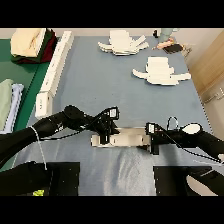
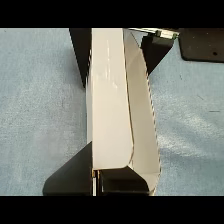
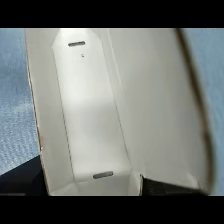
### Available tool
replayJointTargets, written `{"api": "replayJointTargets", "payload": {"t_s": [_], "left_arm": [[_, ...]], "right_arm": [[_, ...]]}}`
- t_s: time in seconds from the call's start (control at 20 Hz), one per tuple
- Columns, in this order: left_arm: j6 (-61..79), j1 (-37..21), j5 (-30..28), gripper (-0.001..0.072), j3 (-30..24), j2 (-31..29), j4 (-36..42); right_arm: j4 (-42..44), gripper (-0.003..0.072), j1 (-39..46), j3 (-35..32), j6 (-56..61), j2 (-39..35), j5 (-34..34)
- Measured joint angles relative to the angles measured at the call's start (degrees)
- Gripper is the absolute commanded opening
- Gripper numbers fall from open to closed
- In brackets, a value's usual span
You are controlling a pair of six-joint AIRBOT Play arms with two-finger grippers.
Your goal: Fold the box.
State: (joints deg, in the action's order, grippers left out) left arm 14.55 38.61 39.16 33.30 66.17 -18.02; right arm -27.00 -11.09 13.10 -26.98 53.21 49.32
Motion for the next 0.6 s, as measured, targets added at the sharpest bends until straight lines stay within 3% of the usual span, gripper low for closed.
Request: {"api": "replayJointTargets", "payload": {"t_s": [0.5, 0.6], "left_arm": [[0.0, 0.0, 0.1, 0.0018, 0.0, 0.0, 0.0], [0.0, 0.0, 0.1, 0.0018, 0.0, 0.0, 0.0]], "right_arm": [[-0.2, 0.0640, 0.0, 0.0, -2.5, 0.0, 2.6], [-0.8, 0.0528, 0.0, 0.0, -2.5, 0.0, 2.6]]}}
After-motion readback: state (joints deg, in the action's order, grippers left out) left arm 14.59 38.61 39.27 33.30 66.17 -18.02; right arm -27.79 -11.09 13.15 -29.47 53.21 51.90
